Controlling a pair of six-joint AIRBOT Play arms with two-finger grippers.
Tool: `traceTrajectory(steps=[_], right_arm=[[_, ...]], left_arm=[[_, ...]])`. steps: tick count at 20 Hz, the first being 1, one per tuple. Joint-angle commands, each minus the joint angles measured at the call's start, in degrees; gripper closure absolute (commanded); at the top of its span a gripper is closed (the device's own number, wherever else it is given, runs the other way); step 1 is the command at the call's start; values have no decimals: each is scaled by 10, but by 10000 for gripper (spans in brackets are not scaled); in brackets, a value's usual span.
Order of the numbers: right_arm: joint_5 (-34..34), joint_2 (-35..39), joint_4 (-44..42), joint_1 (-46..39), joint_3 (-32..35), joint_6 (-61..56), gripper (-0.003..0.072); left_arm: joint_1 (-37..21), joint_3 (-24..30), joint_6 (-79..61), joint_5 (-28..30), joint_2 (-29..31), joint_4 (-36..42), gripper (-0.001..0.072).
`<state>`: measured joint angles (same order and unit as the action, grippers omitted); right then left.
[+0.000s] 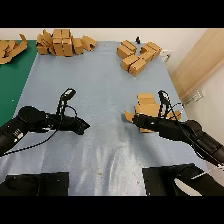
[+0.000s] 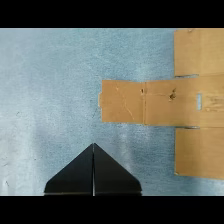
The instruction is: Fold the box.
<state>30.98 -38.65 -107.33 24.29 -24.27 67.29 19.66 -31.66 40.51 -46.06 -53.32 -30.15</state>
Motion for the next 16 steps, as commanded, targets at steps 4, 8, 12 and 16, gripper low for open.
traceTrajectory(steps=[4,8,12,16], right_arm=[[-5,-3,-19,0,-1,-15,681],[8,-3,-24,-5,-11,-15,585],[163,-19,72,-146,-132,-12,372],[344,-89,230,-378,-270,87,284]], left_arm=[[0,0,-1,0,-3,2,697],[0,0,-1,0,-3,2,697],[0,0,-1,0,-3,2,697],[0,0,-1,7,-3,5,697]])
